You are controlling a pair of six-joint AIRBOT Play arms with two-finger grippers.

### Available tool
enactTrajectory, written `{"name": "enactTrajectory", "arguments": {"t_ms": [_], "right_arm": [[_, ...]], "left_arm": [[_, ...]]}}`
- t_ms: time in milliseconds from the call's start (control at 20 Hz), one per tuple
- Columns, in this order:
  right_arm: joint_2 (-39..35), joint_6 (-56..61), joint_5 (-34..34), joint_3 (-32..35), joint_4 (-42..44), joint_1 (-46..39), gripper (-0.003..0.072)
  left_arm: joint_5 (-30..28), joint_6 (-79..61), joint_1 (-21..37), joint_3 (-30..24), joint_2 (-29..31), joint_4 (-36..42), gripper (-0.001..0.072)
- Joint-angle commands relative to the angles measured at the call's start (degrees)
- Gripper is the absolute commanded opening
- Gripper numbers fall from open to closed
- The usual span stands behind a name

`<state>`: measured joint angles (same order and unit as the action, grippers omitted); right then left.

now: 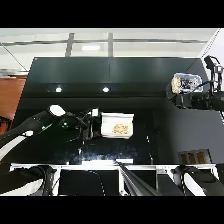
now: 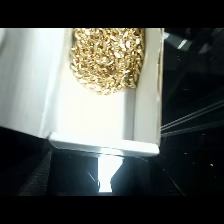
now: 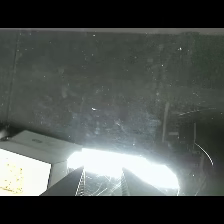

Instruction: Fold the box and place the chain.

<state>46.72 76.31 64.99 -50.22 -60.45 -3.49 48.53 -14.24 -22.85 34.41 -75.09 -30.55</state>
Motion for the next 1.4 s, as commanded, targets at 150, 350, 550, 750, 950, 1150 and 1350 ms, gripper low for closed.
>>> {"name": "enactTrajectory", "arguments": {"t_ms": [150,350,550,750,950,1150,1350], "right_arm": [[0.0,0.0,0.0,0.0,0.2,0.0,0.0272],[0.0,0.0,-0.1,0.0,0.2,0.0,0.0272],[0.0,0.0,-0.1,0.0,0.4,0.1,0.0273],[1.4,-1.6,-2.4,0.0,1.7,4.9,0.0273],[8.0,-1.7,-10.7,-0.1,2.0,13.0,0.0694],[18.7,-19.2,-16.3,-0.1,10.1,20.8,0.0693],[21.7,-39.6,-15.3,-0.1,11.5,26.3,0.0671]], "left_arm": [[-0.5,-0.8,0.0,2.6,-1.0,-0.1,0.0715],[0.2,-0.8,-0.8,2.8,-1.7,-0.1,0.0715],[0.0,-0.8,-2.8,2.8,-2.4,-0.5,0.0706],[-0.5,-0.8,-3.3,2.8,-2.5,-0.5,0.0465],[-0.6,-0.8,-3.3,2.8,-2.5,-0.5,0.0464],[-0.6,-0.8,-3.3,2.8,-2.5,-0.5,0.0464],[-0.5,-0.8,-3.3,2.8,-2.5,-0.5,0.0464]]}}
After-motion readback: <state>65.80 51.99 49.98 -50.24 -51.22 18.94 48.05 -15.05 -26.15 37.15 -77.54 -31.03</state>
